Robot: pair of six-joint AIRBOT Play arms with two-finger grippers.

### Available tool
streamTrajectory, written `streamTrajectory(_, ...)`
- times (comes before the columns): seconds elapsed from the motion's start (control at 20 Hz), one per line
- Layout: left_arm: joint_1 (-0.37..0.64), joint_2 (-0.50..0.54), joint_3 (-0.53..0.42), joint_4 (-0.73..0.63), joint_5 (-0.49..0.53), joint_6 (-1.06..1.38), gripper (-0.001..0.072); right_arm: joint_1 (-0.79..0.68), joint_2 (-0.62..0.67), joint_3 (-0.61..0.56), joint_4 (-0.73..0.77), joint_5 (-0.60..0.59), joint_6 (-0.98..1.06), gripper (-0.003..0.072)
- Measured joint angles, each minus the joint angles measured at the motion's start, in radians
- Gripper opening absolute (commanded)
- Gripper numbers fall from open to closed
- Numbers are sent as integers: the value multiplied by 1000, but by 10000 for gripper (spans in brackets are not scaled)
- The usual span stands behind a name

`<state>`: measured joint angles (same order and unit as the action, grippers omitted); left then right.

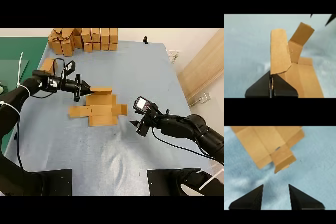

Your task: Fold the box.

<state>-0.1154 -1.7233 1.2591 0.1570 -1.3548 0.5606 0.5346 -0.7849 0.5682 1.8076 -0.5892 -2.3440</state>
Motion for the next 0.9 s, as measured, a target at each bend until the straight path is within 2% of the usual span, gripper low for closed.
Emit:
streamTrajectory(0.15,-2,11,-79,-53,-24,101,7,65,-18,0,-23,-71,-55,505)
streamTrajectory(0.3,-13,16,-110,-56,-72,146,9,150,-103,0,-85,-107,-80,505)
streamTrajectory(0.6,-28,19,-127,10,-111,154,14,256,-270,24,-212,66,-42,505)
streamTrajectory(0.9,-47,22,-125,42,-117,135,16,289,-336,39,-235,170,-31,505)
